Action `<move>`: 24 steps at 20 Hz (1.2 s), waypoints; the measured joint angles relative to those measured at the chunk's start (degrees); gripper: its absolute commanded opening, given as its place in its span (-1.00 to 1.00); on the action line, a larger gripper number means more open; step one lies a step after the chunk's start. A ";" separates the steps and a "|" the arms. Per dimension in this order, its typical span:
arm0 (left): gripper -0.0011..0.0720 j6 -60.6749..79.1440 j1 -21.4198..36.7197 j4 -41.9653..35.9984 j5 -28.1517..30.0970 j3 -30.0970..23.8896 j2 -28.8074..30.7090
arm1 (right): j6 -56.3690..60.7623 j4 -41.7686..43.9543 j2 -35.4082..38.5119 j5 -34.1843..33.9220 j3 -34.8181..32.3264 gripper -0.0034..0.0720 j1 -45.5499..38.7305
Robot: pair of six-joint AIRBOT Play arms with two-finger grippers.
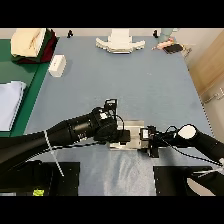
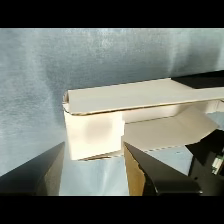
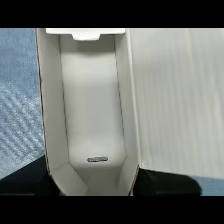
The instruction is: Fold the box.
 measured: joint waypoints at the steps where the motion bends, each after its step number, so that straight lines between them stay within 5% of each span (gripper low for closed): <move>1: 0.51 0.00 0.07 -0.09 -0.17 0.00 0.24 | 0.00 0.02 0.00 0.00 0.00 0.41 0.00; 22: 0.46 -5.22 2.49 1.70 -0.83 -0.63 -8.72 | 0.02 0.02 0.00 0.00 0.00 0.41 0.00; 23: 0.36 -5.40 2.47 1.79 -0.85 -0.59 -9.09 | 0.04 0.02 0.00 -0.02 0.00 0.41 0.00; 24: 0.03 -5.62 2.32 1.90 -0.83 -0.57 -9.51 | 0.04 0.02 0.00 -0.02 0.00 0.41 0.00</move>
